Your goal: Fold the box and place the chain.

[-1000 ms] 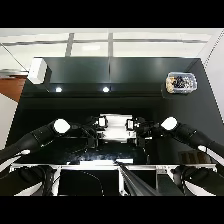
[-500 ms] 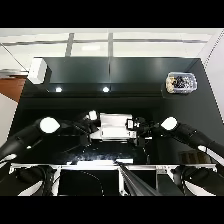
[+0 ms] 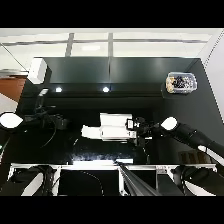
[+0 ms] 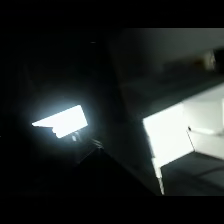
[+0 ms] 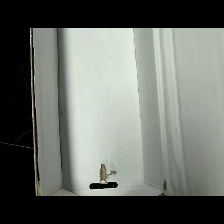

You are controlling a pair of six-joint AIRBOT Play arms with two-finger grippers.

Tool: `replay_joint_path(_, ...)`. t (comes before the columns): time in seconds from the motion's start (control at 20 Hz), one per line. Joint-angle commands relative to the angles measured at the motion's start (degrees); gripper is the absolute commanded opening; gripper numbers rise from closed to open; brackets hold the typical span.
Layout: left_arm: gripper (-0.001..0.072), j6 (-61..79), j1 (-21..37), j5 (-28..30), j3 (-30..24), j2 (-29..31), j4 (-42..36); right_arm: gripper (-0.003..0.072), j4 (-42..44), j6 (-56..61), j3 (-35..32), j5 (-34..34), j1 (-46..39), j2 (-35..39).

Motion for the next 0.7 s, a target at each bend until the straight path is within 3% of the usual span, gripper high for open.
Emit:
replay_joint_path(0.0, 0.0032, -13.7, 5.8, -2.4, -2.8, -1.6, -1.1, 0.0529, 0.0, 0.0, 0.0, 0.0, 0.0, 0.0)
replay_joint_path(0.15, 0.0031, -11.4, 3.5, -6.5, -3.0, -8.1, -6.3, 0.053, 0.0, 0.0, 0.0, 0.0, 0.0, 0.0)
replay_joint_path(0.35, 0.003, -7.3, -2.5, -5.6, -2.9, -17.8, -13.8, 0.0529, 0.0, 0.0, 0.0, 0.0, 0.0, 0.0)
replay_joint_path(0.65, 0.003, -5.1, -11.5, 2.6, -2.6, -24.4, -20.9, 0.0529, 0.0, 0.0, 0.0, 0.0, 0.0, 0.0)
